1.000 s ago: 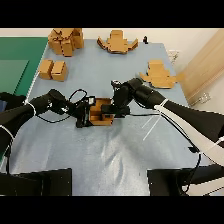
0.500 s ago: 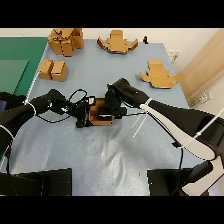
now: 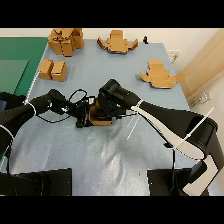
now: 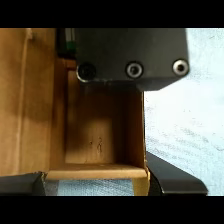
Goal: Fold the box.
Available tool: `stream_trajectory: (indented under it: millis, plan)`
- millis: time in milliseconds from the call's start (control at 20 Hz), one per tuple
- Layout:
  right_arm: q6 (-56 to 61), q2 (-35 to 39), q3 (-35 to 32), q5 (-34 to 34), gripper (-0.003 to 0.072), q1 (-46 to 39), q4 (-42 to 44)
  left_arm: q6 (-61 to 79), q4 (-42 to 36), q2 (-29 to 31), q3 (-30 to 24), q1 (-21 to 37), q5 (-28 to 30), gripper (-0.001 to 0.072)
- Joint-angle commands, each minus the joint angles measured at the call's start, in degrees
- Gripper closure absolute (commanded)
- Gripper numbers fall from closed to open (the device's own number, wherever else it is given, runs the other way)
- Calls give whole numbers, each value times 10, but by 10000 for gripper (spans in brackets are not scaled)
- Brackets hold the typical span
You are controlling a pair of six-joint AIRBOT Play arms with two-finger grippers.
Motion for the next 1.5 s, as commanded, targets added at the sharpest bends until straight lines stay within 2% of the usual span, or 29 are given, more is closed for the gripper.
stream_trajectory:
  millis: [0, 100, 250, 350, 400, 500, 550, 600, 700, 1450]
  plan:
    - [5, -9, 6, -8, 243, 2, -10, 0, 0, 0, 0, 0, 0, 534]
    - [5, -26, 22, -15, 244, 2, -10, 0, 0, 0, 0, 0, 0, 534]
    - [5, -54, 64, -50, 337, 2, -16, 0, 0, 0, 0, 0, 0, 534]
    - [5, -61, 75, -70, 368, 2, -14, 0, 0, 0, 0, 0, 0, 534]
    - [5, -61, 74, -81, 442, 3, -15, 0, 0, 0, 0, 0, 0, 534]
    - [5, -62, 75, -90, 477, 6, -17, 0, 0, 0, 0, 0, 0, 534]
    - [5, -62, 75, -89, 536, 7, -20, 0, 0, 0, 0, 0, 0, 534]
    - [5, -62, 75, -88, 551, 9, -21, 0, 0, 0, 0, 0, 0, 534]
    - [5, -62, 75, -83, 674, 13, -26, 0, 0, 0, 0, 0, 0, 534]
    - [-6, -84, 81, -78, 675, 20, -23, -9, 0, 0, 0, 0, 0, 534]
